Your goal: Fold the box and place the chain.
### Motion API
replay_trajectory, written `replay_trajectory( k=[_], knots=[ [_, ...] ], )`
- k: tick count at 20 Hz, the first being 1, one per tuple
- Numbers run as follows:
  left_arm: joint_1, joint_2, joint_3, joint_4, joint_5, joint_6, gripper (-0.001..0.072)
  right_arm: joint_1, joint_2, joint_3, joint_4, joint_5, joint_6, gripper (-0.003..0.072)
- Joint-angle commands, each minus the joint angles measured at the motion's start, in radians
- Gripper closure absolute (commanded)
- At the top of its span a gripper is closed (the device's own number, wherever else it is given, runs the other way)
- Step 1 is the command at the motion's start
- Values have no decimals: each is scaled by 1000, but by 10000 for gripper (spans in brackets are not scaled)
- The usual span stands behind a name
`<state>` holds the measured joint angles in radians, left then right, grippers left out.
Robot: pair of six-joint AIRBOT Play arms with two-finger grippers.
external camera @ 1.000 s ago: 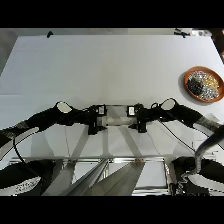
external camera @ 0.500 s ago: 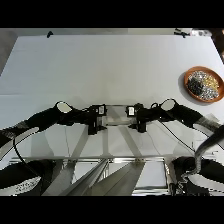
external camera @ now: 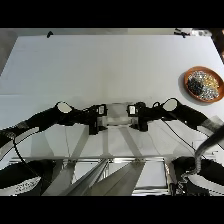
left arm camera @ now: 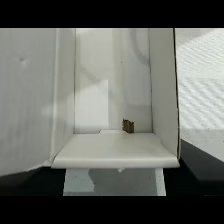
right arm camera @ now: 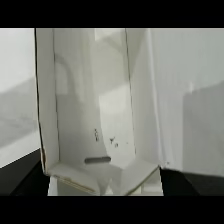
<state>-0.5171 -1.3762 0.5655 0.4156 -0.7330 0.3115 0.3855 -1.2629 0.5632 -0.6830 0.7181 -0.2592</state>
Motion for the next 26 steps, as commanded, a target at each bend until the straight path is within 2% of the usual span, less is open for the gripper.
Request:
replay_trajectory(
  k=[1, 4, 8, 16, 19, 23, 26],
  knots=[
    [0, 1, 0, 3, 3, 2, 437, 0, 58, 1, -189, 50, 157, -29],
    [0, 1, 0, 3, 3, 2, 437, 0, 65, 1, -304, 157, 254, -28],
    [0, 1, 0, 3, 3, 2, 437, -1, 100, 1, -426, 213, 396, -26],
    [0, 1, 0, 3, 3, 2, 437, -3, 373, 1, -468, 238, 520, -16],
    [0, 1, 0, 3, -4, 2, 437, -3, 462, 1, -426, 214, 521, 4],
    [0, 2, 0, 19, 3, -2, 438, -3, 463, 1, -202, 140, 520, 35],
    [0, 2, 0, 78, 4, -2, 438, -2, 462, 1, -143, 108, 520, 35]
  ],
)
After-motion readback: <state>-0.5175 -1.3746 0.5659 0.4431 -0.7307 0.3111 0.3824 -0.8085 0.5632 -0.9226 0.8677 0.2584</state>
